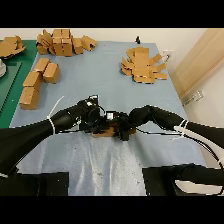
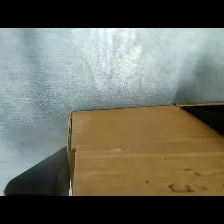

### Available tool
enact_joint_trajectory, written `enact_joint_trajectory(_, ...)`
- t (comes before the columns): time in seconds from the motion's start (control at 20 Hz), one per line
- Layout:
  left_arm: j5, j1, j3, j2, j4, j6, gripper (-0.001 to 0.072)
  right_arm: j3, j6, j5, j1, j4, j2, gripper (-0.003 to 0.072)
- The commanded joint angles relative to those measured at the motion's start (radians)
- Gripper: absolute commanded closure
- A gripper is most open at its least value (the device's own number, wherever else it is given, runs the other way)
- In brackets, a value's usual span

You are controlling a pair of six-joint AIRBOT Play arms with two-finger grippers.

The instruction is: Fold the box.

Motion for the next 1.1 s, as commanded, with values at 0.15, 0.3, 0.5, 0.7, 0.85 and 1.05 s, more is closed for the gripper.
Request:
enact_joint_trajectory(0.15, -0.043, 0.022, 0.001, 0.098, 0.059, -0.002, 0.0275, 0.0, 0.001, -0.002, 0.0, -0.002, 0.0, 0.0147)
enact_joint_trajectory(0.3, -0.103, 0.029, 0.001, 0.15, 0.085, 0.0, 0.0275, 0.0, 0.002, -0.002, 0.0, -0.002, 0.0, 0.0147)
enact_joint_trajectory(0.5, -0.219, 0.029, 0.001, 0.22, 0.1, 0.011, 0.0276, 0.0, 0.001, -0.002, 0.0, -0.002, 0.0, 0.0147)
enact_joint_trajectory(0.7, -0.376, 0.029, 0.001, 0.275, 0.184, 0.021, 0.0463, 0.0, 0.001, -0.002, 0.0, -0.002, 0.0, 0.0147)
enact_joint_trajectory(0.85, -0.484, 0.035, -0.01, 0.304, 0.302, 0.06, 0.07, 0.0, 0.001, -0.002, 0.0, -0.002, 0.0, 0.0147)
enact_joint_trajectory(1.05, -0.364, 0.266, -0.114, 0.342, 0.106, 0.346, 0.0701, 0.0, 0.001, -0.002, 0.0, -0.003, 0.0, 0.0147)
